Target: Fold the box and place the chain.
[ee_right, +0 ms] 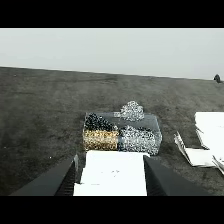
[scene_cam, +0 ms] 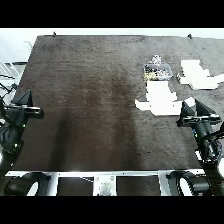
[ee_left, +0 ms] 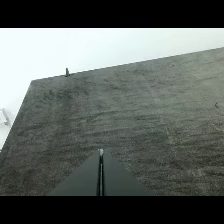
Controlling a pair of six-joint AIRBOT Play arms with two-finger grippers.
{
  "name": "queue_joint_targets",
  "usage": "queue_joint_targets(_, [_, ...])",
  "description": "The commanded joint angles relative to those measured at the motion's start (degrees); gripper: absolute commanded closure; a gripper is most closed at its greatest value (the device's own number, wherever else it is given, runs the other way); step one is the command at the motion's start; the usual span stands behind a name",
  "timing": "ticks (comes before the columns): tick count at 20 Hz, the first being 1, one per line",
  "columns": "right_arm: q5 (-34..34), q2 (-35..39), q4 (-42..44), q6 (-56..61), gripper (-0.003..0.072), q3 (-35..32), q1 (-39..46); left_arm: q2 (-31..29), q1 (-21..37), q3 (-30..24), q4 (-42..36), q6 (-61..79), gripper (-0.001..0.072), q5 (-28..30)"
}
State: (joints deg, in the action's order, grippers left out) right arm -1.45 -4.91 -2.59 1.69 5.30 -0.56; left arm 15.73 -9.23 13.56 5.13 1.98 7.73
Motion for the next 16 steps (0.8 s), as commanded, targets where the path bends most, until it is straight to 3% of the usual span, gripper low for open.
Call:
queue_joint_targets(1, [0.0,-0.04,-0.02,-0.5,0.0189,0.0,-0.02,-0.04,0.0,0.0,0.0,0.02,0.0689,0.02])
queue_joint_targets(5, [0.02,-0.07,0.0,-0.5,0.0188,0.83,0.04,-0.04,0.0,0.0,0.0,0.02,0.0689,0.07])
queue_joint_targets(8, [4.26,-2.71,0.0,-0.48,0.0187,5.2,0.04,-0.04,0.0,0.0,0.0,0.02,0.069,0.04])
queue_joint_targets(10, [8.11,-9.68,0.02,-0.48,0.0186,9.68,0.26,-0.04,0.0,0.0,0.0,0.02,0.0689,0.13])
queue_joint_targets(12, [7.15,-19.67,0.74,-0.42,0.0186,15.13,2.97,-0.04,0.0,0.0,0.0,0.02,0.0689,0.13])
queue_joint_targets(14, [0.57,-31.01,3.06,-0.09,0.0185,21.33,8.76,-0.04,0.0,0.0,0.0,0.02,0.069,0.17])
queue_joint_targets(16, [-14.58,-42.05,1.9,5.68,0.0186,27.74,18.47,-0.04,0.0,0.0,0.0,0.02,0.0689,0.17])
